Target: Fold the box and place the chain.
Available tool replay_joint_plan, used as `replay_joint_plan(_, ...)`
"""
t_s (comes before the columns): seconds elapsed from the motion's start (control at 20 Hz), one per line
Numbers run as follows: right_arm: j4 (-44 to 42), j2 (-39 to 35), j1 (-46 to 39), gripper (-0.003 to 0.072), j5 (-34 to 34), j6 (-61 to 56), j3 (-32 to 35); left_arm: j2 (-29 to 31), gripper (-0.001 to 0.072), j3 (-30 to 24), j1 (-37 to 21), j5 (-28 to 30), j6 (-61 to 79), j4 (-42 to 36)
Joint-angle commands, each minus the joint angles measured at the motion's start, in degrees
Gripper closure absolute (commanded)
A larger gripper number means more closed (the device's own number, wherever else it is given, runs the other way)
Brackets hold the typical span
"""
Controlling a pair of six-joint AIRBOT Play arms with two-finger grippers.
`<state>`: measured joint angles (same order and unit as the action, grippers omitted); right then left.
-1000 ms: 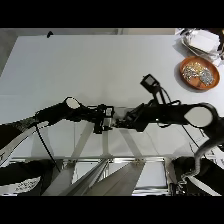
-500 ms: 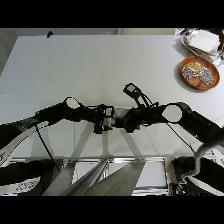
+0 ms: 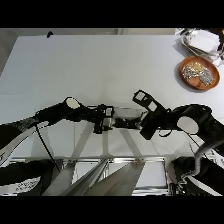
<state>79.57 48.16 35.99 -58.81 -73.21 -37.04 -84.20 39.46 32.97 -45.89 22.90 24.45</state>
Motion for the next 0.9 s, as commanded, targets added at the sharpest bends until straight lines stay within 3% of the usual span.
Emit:
replay_joint_plan(0.0,7.82,-0.98,0.07,0.0507,-0.31,-3.28,2.62,0.0,0.0397,0.07,-0.02,0.0,0.02,0.0)
replay_joint_plan(0.35,9.29,0.63,-0.13,0.0509,13.44,-1.51,9.25,0.0,0.0397,0.07,-0.02,0.02,0.02,0.0)
replay_joint_plan(0.55,8.7,4.85,-9.27,0.0506,19.08,-9.7,9.6,0.0,0.0397,0.07,-0.02,0.0,0.02,0.0)
replay_joint_plan(0.75,7.21,6.36,-13.92,0.042,20.28,-3.54,9.6,0.0,0.0397,0.07,-0.02,0.0,0.02,0.0)
replay_joint_plan(0.85,3.48,7.32,-13.9,0.0418,22.99,0.17,9.57,0.0,0.0397,0.07,-0.02,-0.02,0.02,0.0)
